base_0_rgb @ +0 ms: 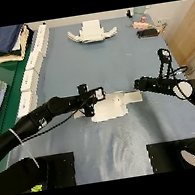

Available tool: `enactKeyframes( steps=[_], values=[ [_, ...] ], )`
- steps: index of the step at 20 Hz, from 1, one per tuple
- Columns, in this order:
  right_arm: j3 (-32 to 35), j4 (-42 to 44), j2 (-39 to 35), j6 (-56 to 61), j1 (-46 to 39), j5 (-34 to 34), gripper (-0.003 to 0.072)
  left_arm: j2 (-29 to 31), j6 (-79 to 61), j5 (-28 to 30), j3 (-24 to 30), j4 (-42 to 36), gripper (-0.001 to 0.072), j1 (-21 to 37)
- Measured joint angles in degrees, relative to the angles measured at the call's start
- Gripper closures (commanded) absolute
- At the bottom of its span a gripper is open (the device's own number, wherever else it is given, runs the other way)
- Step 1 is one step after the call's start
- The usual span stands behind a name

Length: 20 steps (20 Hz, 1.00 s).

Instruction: Fold the box.

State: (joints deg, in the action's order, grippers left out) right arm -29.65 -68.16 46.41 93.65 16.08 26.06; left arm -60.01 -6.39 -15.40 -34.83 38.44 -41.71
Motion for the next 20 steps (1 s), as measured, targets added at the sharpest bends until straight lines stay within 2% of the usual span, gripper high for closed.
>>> enactKeyframes(
  steps=[5,9,12,15,20],
  values=[
    [0.00,0.00,0.00,0.02,0.00,-0.13,0.0683,0.00,1.18,7.30,5.05,-1.18,0.0701,-5.29],
    [0.00,0.00,-0.02,0.02,0.00,-0.17,0.0683,0.00,3.61,8.76,7.10,-1.40,0.0700,-6.91],
    [0.00,0.02,0.00,0.02,0.00,-0.15,0.0683,0.02,4.39,8.61,6.69,-1.38,0.0700,-6.84],
    [0.00,0.04,0.00,0.02,0.00,-0.13,0.0683,0.07,6.16,3.32,2.29,-1.33,0.0699,-2.82],
    [0.00,0.04,0.00,0.02,0.00,-0.07,0.0683,-0.87,9.70,-17.64,-7.32,-1.29,0.0700,9.11]
  ],
)
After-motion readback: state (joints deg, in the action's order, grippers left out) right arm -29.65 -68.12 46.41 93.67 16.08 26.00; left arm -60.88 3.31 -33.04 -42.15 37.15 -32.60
